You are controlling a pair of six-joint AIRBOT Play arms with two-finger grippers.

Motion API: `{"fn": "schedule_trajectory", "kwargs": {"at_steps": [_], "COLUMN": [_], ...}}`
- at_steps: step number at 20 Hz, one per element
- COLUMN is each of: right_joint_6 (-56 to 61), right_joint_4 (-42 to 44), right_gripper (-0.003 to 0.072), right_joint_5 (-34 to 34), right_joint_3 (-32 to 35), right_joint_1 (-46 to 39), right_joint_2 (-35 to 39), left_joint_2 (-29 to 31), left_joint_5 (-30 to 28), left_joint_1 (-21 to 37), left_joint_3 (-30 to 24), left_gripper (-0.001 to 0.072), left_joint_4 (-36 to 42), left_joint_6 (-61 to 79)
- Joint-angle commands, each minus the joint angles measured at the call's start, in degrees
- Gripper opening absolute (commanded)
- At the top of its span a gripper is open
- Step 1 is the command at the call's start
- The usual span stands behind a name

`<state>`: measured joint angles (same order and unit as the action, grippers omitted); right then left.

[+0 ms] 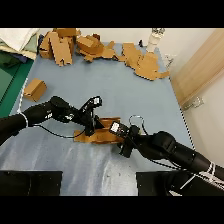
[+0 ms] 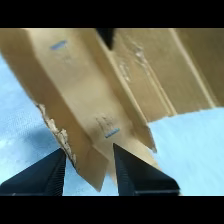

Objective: Fold the box.

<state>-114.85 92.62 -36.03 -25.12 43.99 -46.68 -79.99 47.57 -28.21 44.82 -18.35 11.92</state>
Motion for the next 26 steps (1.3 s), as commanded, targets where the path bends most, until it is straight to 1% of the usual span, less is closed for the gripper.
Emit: {"fn": "schedule_trajectory", "kwargs": {"at_steps": [1,3,6,8,13,16,18,26], "right_joint_6": [-24.68,-29.11,-35.98,-38.53,-41.88,-40.68,-37.70,-37.75], "right_joint_4": [18.56,20.52,24.72,26.18,26.34,27.26,27.61,27.52], "right_gripper": [0.0461,0.0460,0.0452,0.0451,0.0451,0.0452,0.0452,0.0452], "right_joint_5": [-1.84,-2.58,-5.84,-7.04,-6.45,-6.49,-6.49,-6.95], "right_joint_3": [0.09,0.07,0.07,0.07,-0.26,-2.21,-2.89,-2.89], "right_joint_1": [-8.37,-11.43,-14.43,-14.38,-14.38,-14.36,-14.36,-14.36], "right_joint_2": [0.28,0.26,0.17,0.17,-1.18,-3.89,-3.96,-3.87], "left_joint_2": [-0.02,-0.02,-0.02,-0.02,-0.02,-0.02,-0.02,-0.02], "left_joint_5": [0.02,0.00,0.00,0.00,0.00,0.00,0.02,-0.02], "left_joint_1": [-0.04,-0.04,-0.04,-0.04,-0.04,-0.04,-0.04,-0.04], "left_joint_3": [0.00,0.00,0.00,0.00,0.00,0.00,0.00,0.00], "left_gripper": [0.0015,0.0015,0.0015,0.0014,0.0015,0.0015,0.0015,0.0014], "left_joint_4": [0.11,0.11,0.11,0.13,0.15,0.15,0.15,0.15], "left_joint_6": [0.02,0.02,0.02,0.02,0.02,0.02,0.02,0.02]}}
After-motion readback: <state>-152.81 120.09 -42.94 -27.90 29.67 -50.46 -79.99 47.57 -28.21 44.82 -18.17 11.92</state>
